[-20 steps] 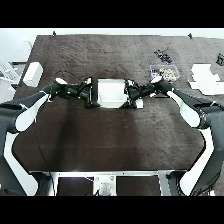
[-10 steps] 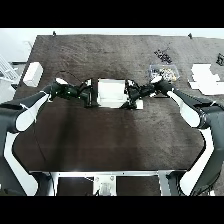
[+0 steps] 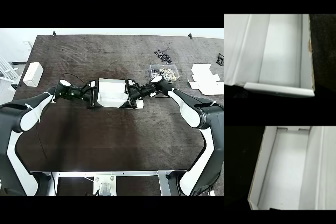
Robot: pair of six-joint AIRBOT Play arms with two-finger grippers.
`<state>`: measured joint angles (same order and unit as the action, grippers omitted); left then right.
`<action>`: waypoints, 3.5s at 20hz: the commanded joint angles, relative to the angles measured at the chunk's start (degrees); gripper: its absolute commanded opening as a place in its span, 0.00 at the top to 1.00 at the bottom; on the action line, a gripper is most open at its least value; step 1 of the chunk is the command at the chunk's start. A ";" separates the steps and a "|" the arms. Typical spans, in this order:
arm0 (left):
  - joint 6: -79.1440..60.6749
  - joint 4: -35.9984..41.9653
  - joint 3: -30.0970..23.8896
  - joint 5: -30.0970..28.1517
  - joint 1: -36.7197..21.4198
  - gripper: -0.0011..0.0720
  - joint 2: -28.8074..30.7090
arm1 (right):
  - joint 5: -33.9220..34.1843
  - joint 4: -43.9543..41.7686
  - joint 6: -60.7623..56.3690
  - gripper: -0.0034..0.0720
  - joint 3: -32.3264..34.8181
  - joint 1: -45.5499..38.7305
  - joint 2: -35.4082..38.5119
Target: Fold the box and place the chain.
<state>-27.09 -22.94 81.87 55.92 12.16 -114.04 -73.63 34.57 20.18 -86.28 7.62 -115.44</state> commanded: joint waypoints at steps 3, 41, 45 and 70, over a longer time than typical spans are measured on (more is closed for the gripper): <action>-0.48 2.51 0.13 -0.68 0.44 0.00 -0.22 | -0.15 0.00 -0.07 0.22 0.02 0.07 -0.04; 1.53 4.94 1.22 3.08 0.28 0.00 -0.52 | -0.15 0.00 -0.07 0.22 0.02 0.07 -0.04; 1.46 4.94 1.22 1.62 1.05 0.00 -0.52 | -0.17 0.00 -0.04 0.22 0.02 0.07 -0.04; 2.16 2.36 1.22 -0.26 1.05 0.53 -0.52 | -0.15 0.00 -0.07 0.22 0.02 0.07 -0.04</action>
<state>-24.93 -20.34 83.07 56.23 13.28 -114.52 -73.65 34.59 20.10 -86.19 7.64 -115.44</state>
